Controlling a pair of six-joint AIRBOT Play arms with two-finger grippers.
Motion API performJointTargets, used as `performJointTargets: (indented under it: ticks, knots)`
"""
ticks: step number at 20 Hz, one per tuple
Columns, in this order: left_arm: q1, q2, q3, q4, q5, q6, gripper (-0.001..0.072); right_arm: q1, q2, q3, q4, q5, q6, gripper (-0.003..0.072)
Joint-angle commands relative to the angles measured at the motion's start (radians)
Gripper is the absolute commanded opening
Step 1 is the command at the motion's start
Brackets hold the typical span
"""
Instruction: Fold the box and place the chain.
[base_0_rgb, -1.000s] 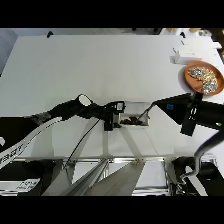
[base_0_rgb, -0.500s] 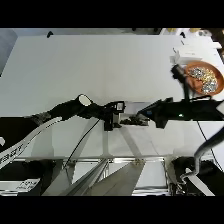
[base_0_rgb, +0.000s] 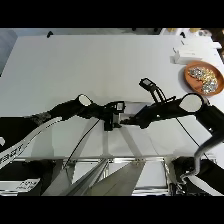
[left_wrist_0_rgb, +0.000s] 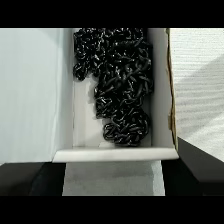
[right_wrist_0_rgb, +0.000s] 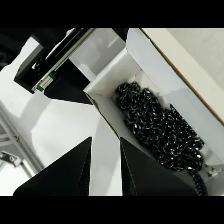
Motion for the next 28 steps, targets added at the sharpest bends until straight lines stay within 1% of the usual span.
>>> performJointTargets:
  ticks: [1,2,3,6,7,8,9,11,12,13,14,15,16,17,19,20,21,25,28]
  knots:
    - [0.001,0.001,0.0,0.0,0.0,0.0,0.0276,-0.067,0.027,0.058,-0.084,0.122,0.003,0.02]
    - [0.001,0.001,0.0,0.0,0.0,0.0,0.0276,-0.111,0.042,0.092,-0.142,0.186,0.003,0.0155]
    - [0.001,0.001,0.0,0.0,0.0,0.0,0.0276,-0.148,0.056,0.118,-0.196,0.229,0.003,0.0012]
    - [0.001,0.001,0.0,0.0,0.0,0.0,0.0276,-0.219,0.071,0.131,-0.357,0.302,-0.057,0.0017]
    - [0.001,0.001,0.0,0.0,0.0,0.0,0.0276,-0.227,0.068,0.13,-0.412,0.305,-0.092,0.0017]
    - [0.001,0.001,0.0,0.0,0.0,0.0,0.0276,-0.233,0.067,0.127,-0.454,0.305,-0.168,0.0017]
    - [0.001,0.001,0.0,0.0,0.0,0.0,0.0276,-0.237,0.067,0.117,-0.489,0.306,-0.309,0.0017]
    - [0.001,0.001,0.0,0.0,0.0,0.0,0.0276,-0.247,0.067,0.071,-0.517,0.317,-0.677,0.0016]
    - [0.001,0.001,0.0,0.0,0.001,0.0,0.0276,-0.247,0.066,0.039,-0.514,0.282,-0.796,0.0016]
    - [0.001,0.001,0.0,0.0,0.0,0.0,0.0276,-0.247,0.066,-0.007,-0.486,0.208,-0.833,0.0017]
    - [0.001,0.001,0.0,0.0,0.0,0.0,0.0276,-0.247,0.066,-0.061,-0.443,0.116,-0.89,0.0026]
    - [0.001,0.001,0.0,0.0,0.0,0.0,0.0276,-0.247,0.067,-0.113,-0.389,0.04,-0.952,0.0145]
    - [0.001,0.001,0.0,0.0,0.0,0.0,0.0276,-0.247,0.067,-0.162,-0.33,-0.026,-1.019,0.0302]
    - [0.001,0.001,0.0,0.0,0.0,0.0,0.0276,-0.247,0.067,-0.21,-0.268,-0.088,-1.094,0.037]
    - [0.001,0.001,0.0,0.0,0.0,0.0,0.0276,-0.247,0.067,-0.273,-0.184,-0.163,-1.218,0.0371]
    - [0.001,0.001,0.0,0.0,0.0,0.0,0.0276,-0.247,0.066,-0.293,-0.164,-0.202,-1.241,0.0377]
    - [0.001,0.001,0.0,0.0,0.0,0.0,0.0276,-0.247,0.065,-0.304,-0.143,-0.237,-1.239,0.0423]
    - [0.001,0.001,0.0,0.0,0.0,0.0,0.0276,-0.243,0.04,-0.309,-0.032,-0.245,-1.291,0.0419]
    - [0.001,0.001,0.0,0.0,0.0,0.0,0.0276,-0.223,0.016,-0.311,-0.018,-0.245,-1.292,0.0395]
